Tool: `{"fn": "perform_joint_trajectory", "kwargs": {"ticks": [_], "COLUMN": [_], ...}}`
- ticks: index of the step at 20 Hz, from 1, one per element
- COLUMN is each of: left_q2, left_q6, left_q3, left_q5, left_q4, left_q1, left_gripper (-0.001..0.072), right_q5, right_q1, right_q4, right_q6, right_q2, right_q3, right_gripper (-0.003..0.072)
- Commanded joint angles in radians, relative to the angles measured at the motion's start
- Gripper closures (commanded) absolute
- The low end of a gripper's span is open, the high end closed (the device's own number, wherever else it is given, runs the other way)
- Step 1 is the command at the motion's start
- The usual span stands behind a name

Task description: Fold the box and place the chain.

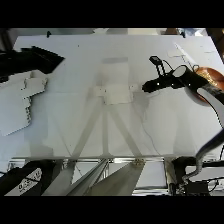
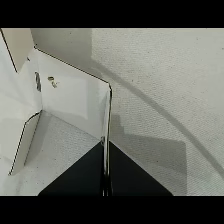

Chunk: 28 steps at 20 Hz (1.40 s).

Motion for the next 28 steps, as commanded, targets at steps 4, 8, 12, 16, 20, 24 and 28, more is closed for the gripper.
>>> {"fn": "perform_joint_trajectory", "kwargs": {"ticks": [4,8,12,16,20,24,28], "left_q2": [-0.391,-0.595,-0.76,-0.837,-0.854,-0.863,-0.87], "left_q6": [-0.223,-0.229,-0.282,-0.283,-0.282,-0.281,-0.182], "left_q3": [0.298,0.438,0.575,0.648,0.648,0.648,0.648], "left_q5": [-0.228,-0.245,-0.251,-0.209,-0.121,-0.092,-0.162], "left_q4": [0.146,0.144,0.119,0.098,0.109,0.109,0.102], "left_q1": [-0.162,-0.209,-0.231,-0.263,-0.298,-0.311,-0.325], "left_gripper": [0.0009,0.0009,0.0008,0.0008,0.0009,0.001,0.0027], "right_q5": [0.0,0.0,0.0,0.0,0.0,0.0,0.0], "right_q1": [0.001,0.001,0.001,0.001,0.001,0.001,0.001], "right_q4": [0.0,0.0,0.0,0.0,0.0,0.0,0.0], "right_q6": [0.0,0.0,0.0,0.0,0.0,0.0,0.0], "right_q2": [0.0,0.0,0.0,0.0,0.0,0.0,0.0], "right_q3": [0.0,0.0,0.0,0.0,0.0,0.0,0.0], "right_gripper": [0.0673,0.0673,0.0673,0.0673,0.0673,0.0673,0.0673]}}
